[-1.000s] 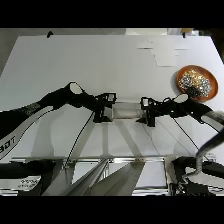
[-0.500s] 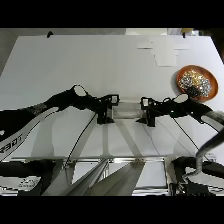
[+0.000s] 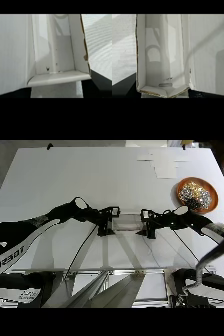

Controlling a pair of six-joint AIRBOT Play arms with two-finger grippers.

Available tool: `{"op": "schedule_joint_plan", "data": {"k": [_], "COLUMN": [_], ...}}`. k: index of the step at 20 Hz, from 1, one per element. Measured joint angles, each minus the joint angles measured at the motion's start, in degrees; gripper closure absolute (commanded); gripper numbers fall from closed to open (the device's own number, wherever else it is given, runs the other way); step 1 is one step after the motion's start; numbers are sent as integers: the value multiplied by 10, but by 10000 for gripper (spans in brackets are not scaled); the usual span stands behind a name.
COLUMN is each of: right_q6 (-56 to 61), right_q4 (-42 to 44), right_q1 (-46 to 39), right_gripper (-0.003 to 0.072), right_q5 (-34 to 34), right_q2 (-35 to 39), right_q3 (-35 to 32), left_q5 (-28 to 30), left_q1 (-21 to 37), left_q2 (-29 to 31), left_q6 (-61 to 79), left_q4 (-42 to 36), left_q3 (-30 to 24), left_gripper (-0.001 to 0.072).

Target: Fold the box and place the chain.

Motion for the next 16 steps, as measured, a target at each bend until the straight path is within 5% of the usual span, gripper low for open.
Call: {"op": "schedule_joint_plan", "data": {"k": [14,15,16], "right_q6": [-1,-1,0], "right_q4": [0,0,-1], "right_q1": [0,0,0], "right_gripper": [289,262,96], "right_q5": [0,0,0], "right_q2": [0,0,0], "right_q3": [0,0,0], "left_q5": [-10,-10,-11], "left_q1": [-1,-1,-1], "left_q2": [0,0,0], "left_q6": [1,1,1], "left_q4": [4,4,4], "left_q3": [0,0,0], "left_gripper": [575,575,575]}}
